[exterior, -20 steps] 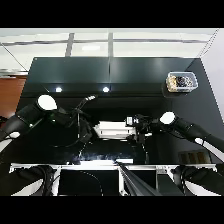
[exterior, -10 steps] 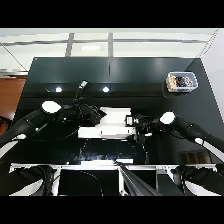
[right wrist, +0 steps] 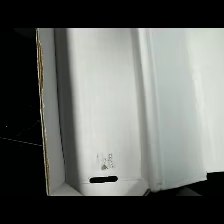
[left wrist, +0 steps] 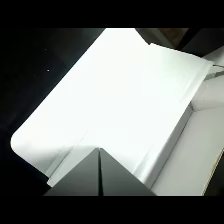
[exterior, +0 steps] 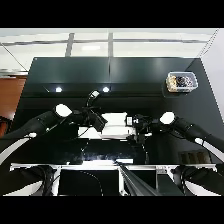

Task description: Fold the box and place the chain.

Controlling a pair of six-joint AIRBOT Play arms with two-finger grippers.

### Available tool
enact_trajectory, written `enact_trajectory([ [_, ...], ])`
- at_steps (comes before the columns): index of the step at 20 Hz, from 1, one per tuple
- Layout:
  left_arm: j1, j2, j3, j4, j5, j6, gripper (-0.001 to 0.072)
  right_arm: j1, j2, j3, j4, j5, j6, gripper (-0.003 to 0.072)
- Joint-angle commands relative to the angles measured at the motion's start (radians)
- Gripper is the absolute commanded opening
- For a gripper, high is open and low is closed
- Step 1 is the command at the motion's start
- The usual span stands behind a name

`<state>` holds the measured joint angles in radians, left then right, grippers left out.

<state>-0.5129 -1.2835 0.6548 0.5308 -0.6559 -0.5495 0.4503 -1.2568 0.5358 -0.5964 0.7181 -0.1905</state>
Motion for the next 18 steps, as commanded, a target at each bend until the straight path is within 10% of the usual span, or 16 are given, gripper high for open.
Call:
enact_trajectory([
  [1,0.045,0.044,0.032,0.089,-0.013,0.000,0.0028,0.000,0.000,0.000,0.001,0.000,0.001,0.0476],
  [6,0.217,0.218,0.040,0.187,-0.322,0.006,0.0068,0.000,0.000,0.000,0.001,0.000,0.001,0.0477],
  [8,0.233,0.226,0.034,0.315,-0.458,0.068,0.0655,0.000,0.000,0.000,0.001,0.000,0.001,0.0476],
  [9,0.227,0.221,0.023,0.374,-0.498,0.127,0.0709,0.000,0.000,0.000,0.001,0.000,0.001,0.0477],
  [18,0.088,0.166,-0.060,0.336,-0.189,0.428,0.0708,0.000,0.000,0.000,0.001,-0.001,0.001,0.0477],
])
